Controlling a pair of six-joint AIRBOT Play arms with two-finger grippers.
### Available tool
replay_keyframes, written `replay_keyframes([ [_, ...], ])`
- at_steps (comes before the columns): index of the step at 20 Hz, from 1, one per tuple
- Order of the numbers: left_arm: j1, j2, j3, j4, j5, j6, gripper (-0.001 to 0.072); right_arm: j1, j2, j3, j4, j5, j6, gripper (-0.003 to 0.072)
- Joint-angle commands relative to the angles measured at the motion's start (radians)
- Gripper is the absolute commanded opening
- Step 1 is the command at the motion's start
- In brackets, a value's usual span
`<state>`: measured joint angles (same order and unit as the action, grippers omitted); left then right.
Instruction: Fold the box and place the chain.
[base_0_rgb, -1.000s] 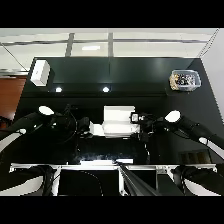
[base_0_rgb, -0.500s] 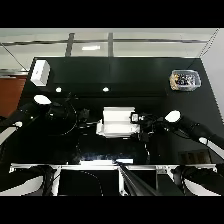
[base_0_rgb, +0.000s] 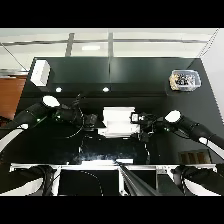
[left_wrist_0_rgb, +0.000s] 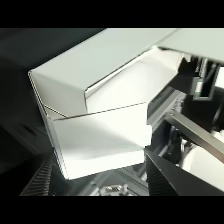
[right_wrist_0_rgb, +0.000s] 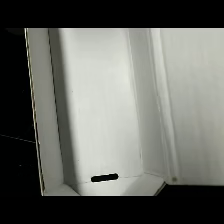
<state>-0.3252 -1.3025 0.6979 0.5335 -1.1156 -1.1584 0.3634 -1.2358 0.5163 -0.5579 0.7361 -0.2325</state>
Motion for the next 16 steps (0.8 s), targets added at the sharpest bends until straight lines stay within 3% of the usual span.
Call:
replay_keyframes([
  [1, -0.020, 0.001, 0.001, 0.008, 0.021, -0.001, 0.0621, 0.000, 0.001, 0.000, 0.000, 0.000, 0.000, 0.0440],
  [9, -0.025, 0.001, 0.045, 0.002, 0.015, 0.000, 0.0606, 0.000, 0.001, 0.000, 0.000, 0.000, 0.000, 0.0440],
  [11, -0.033, 0.001, 0.049, 0.009, 0.024, -0.037, 0.0398, 0.000, 0.001, 0.000, 0.000, 0.000, 0.000, 0.0440],
  [16, -0.050, 0.000, 0.050, 0.084, 0.042, -0.096, 0.0398, 0.000, 0.001, 0.000, 0.000, 0.000, 0.000, 0.0440],
])
